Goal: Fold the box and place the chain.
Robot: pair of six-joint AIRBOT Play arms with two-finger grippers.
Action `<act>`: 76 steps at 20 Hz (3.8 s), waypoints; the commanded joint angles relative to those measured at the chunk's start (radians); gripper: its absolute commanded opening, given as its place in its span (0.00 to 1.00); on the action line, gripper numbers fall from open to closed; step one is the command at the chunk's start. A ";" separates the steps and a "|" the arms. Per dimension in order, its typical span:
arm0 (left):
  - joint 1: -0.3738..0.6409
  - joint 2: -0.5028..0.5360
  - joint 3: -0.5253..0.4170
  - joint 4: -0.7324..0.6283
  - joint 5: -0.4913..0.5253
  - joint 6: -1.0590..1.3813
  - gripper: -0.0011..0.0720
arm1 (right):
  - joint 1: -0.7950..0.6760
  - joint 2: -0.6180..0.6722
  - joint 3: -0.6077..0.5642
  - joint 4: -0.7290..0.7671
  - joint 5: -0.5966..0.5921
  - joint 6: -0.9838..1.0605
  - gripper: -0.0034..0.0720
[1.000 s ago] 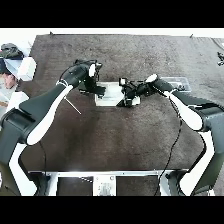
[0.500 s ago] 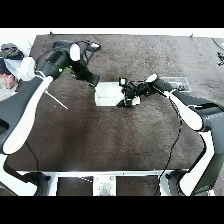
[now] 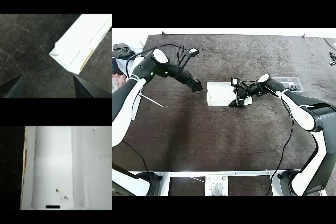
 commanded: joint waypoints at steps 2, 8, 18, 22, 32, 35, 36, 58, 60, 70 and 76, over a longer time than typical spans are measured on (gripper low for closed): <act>0.025 0.000 -0.044 -0.146 0.050 0.103 1.00 | 0.001 0.001 0.000 0.000 0.000 0.000 0.47; 0.121 -0.102 -0.067 -0.421 0.016 0.519 0.83 | 0.001 0.001 0.000 0.000 0.000 0.000 0.47; 0.109 -0.267 -0.072 -0.420 -0.092 1.039 1.00 | 0.001 0.001 0.000 0.000 0.000 0.000 0.47; 0.109 -0.277 -0.078 -0.523 -0.152 1.154 1.00 | 0.001 0.001 0.000 0.000 0.000 0.000 0.47; 0.085 -0.278 -0.078 -0.511 -0.158 1.192 1.00 | 0.001 0.001 0.000 0.000 0.000 0.000 0.47; 0.074 -0.296 -0.078 -0.504 -0.153 1.191 1.00 | 0.001 0.001 0.000 0.000 0.000 0.000 0.47; 0.074 -0.305 -0.078 -0.504 -0.154 1.192 1.00 | 0.001 0.001 0.000 0.000 0.000 0.000 0.47; 0.035 -0.320 -0.049 -0.491 -0.056 1.200 0.99 | 0.001 0.001 0.000 0.000 0.000 0.000 0.47; 0.031 -0.320 -0.049 -0.526 -0.058 1.218 0.99 | 0.001 0.001 0.000 0.000 0.000 0.000 0.47; 0.004 -0.338 -0.049 -0.525 -0.018 1.223 0.97 | 0.001 0.001 0.000 0.000 0.000 0.000 0.47; -0.014 -0.340 -0.049 -0.528 -0.001 1.236 0.97 | 0.001 0.001 0.000 0.000 0.000 0.000 0.47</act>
